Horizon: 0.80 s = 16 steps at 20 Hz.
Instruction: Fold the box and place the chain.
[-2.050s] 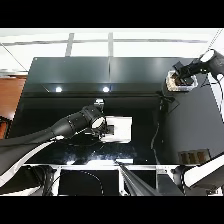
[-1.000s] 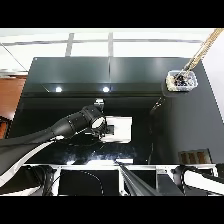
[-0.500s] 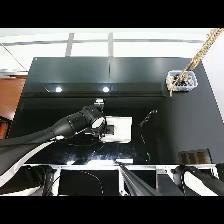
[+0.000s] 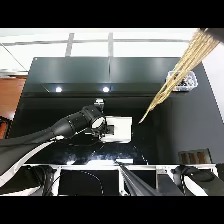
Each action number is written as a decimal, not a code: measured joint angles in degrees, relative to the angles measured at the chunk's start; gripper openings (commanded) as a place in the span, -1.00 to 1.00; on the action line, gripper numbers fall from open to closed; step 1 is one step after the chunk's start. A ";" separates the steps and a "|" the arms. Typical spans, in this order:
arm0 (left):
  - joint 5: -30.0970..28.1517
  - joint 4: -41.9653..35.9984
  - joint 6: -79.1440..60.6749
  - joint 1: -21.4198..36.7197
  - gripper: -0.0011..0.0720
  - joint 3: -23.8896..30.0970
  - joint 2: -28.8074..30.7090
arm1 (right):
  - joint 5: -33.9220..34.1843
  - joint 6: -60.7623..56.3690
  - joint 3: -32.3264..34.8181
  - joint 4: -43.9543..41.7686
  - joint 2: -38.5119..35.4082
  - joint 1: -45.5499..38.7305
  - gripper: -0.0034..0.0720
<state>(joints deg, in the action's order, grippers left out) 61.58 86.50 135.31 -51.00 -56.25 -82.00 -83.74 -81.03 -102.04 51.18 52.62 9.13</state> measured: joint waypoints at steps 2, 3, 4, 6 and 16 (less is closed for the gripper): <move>0.00 0.00 0.00 0.00 -0.90 0.00 0.00 | -1.92 -0.46 0.20 -0.20 -0.22 2.36 -0.81; 0.00 0.00 0.00 0.00 -0.90 0.00 0.00 | -2.62 -0.81 0.22 -0.61 -0.33 3.21 -0.81; 0.00 0.00 0.00 0.00 -0.90 0.00 0.00 | -3.10 -1.09 0.39 -1.49 -0.33 4.00 -0.81; 0.00 0.00 0.00 0.00 -0.90 0.00 0.00 | -3.74 -1.53 1.14 -3.52 -0.31 5.42 -0.81; 0.02 -0.02 0.00 0.00 -0.90 0.00 0.00 | -1.40 -2.75 3.21 -7.10 3.15 12.81 -0.81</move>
